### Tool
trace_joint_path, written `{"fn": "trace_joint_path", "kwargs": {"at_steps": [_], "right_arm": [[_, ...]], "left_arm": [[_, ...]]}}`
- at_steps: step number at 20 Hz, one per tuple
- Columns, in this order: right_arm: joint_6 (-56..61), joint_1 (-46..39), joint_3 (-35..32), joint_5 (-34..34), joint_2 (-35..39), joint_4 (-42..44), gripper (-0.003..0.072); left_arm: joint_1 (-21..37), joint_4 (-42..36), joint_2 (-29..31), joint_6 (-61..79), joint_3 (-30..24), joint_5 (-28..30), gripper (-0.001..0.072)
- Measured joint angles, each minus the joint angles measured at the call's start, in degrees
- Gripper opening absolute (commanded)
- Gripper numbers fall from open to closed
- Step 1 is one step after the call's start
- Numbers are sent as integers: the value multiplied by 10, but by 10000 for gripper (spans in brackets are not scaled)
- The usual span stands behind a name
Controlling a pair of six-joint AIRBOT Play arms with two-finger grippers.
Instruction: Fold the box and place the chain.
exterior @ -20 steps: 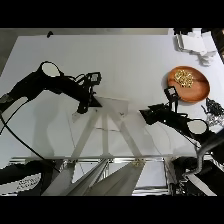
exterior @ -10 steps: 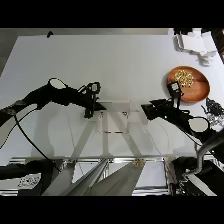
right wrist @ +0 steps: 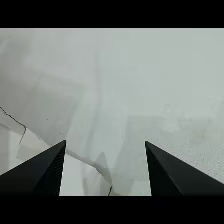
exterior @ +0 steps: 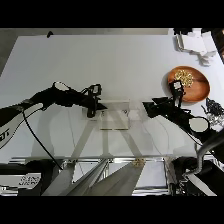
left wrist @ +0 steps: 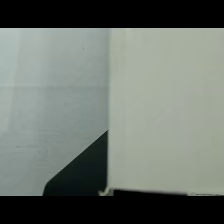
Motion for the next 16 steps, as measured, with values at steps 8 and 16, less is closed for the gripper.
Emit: {"fn": "trace_joint_path", "kwargs": {"at_steps": [8,16], "right_arm": [[-6,0,0,6,0,-1,537],[-143,0,28,198,0,-42,537]], "left_arm": [[2,-2,-10,4,0,-3,9],[2,0,-10,2,0,-9,9]]}}
